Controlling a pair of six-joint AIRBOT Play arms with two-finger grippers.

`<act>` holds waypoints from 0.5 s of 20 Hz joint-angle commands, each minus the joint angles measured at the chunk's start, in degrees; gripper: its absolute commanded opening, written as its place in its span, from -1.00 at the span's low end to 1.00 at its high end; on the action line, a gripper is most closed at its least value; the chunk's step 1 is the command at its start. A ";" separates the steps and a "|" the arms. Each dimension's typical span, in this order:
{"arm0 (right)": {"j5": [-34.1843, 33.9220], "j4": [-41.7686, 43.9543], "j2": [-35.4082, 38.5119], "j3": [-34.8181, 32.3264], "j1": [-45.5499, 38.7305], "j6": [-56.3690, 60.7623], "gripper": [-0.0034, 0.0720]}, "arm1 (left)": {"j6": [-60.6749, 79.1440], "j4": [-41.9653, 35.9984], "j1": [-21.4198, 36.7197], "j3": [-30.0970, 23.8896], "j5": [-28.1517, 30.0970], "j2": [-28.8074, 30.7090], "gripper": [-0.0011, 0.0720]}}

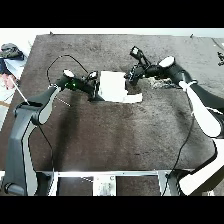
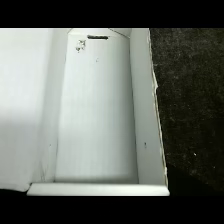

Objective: Fold the box and place the chain.

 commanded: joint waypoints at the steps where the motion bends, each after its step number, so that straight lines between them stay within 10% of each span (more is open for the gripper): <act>1: 11.65 -13.90 5.62 0.02 0.07 3.19 -0.85 | -0.07 0.00 0.02 0.00 0.02 -0.02 0.28; 2: 13.33 -18.58 6.16 0.02 0.70 4.57 -0.77 | -0.07 0.00 0.02 0.00 0.02 -0.02 0.28; 4: 13.05 -23.74 6.14 -1.01 1.92 6.23 0.65 | -0.04 0.00 0.02 -0.02 0.02 -0.02 0.28; 10: 2.43 -25.79 4.31 -8.81 3.80 -0.39 0.66 | -0.07 0.00 0.02 0.00 -0.02 -0.02 0.28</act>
